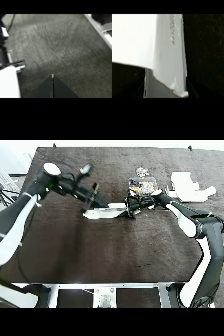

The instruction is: Fold the box and place the chain.

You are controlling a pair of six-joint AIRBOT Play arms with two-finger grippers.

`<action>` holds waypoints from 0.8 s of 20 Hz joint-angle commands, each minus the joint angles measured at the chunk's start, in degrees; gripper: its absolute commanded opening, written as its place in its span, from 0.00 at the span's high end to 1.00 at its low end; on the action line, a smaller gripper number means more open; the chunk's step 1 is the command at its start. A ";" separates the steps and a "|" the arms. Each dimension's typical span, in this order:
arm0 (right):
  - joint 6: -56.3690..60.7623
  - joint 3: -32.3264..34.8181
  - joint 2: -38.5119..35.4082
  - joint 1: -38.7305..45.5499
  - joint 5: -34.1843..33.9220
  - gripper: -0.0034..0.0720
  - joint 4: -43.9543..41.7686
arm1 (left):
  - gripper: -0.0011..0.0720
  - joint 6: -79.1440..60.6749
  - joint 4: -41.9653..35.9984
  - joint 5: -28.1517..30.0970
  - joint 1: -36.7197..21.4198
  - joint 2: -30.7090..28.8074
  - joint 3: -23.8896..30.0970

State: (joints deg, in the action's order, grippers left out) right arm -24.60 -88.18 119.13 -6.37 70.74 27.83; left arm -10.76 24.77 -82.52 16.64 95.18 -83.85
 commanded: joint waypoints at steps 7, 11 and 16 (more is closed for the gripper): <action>0.02 0.02 0.04 -0.02 0.04 0.40 0.00 | 0.97 -5.88 0.39 22.43 3.96 0.83 15.19; 0.02 0.02 0.04 -0.02 0.04 0.40 0.00 | 0.96 -8.37 -0.42 35.52 3.15 0.83 13.53; 0.02 0.02 0.04 -0.02 0.02 0.40 0.00 | 0.96 -12.44 -6.67 38.64 -3.17 1.25 9.44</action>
